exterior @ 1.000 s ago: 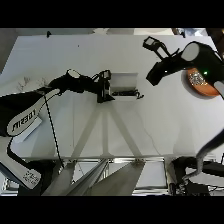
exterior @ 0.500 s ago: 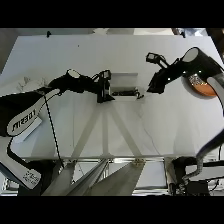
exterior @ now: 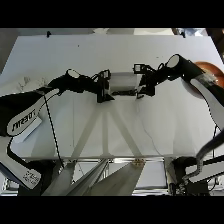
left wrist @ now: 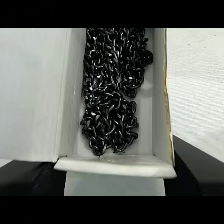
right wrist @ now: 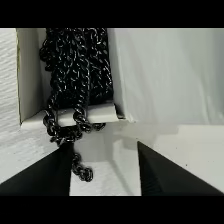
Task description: Fold the box and place the chain.
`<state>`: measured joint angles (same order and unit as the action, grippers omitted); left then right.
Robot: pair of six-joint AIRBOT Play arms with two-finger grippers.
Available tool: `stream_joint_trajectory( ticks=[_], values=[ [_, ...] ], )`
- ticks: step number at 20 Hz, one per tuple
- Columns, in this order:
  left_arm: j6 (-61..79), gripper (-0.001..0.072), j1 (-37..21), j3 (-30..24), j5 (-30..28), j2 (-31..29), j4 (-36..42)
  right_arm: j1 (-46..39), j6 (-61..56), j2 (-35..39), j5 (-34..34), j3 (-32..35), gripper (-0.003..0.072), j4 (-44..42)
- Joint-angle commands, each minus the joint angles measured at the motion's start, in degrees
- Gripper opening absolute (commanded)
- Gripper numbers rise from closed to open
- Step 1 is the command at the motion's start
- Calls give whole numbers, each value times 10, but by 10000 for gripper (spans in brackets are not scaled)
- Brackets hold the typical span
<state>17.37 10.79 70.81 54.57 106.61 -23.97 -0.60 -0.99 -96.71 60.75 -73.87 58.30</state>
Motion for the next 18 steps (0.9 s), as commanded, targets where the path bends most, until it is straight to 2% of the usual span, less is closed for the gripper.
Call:
stream_joint_trajectory(
  ticks=[1,6,10,15,16,17,18],
  values=[
    [2,281,0,0,1,0,1,7,15,-2,-16,0,308,-4],
    [2,281,0,0,1,0,1,7,15,-2,17,0,321,34],
    [2,281,0,0,1,0,1,7,15,-1,58,0,347,27],
    [2,281,0,0,1,0,1,7,15,-2,60,0,338,11],
    [2,281,0,0,1,0,1,7,15,-2,59,0,312,8],
    [2,281,0,0,1,0,1,7,15,-2,58,0,230,8],
    [2,281,0,0,1,0,1,7,15,-2,59,0,110,9]
  ],
)
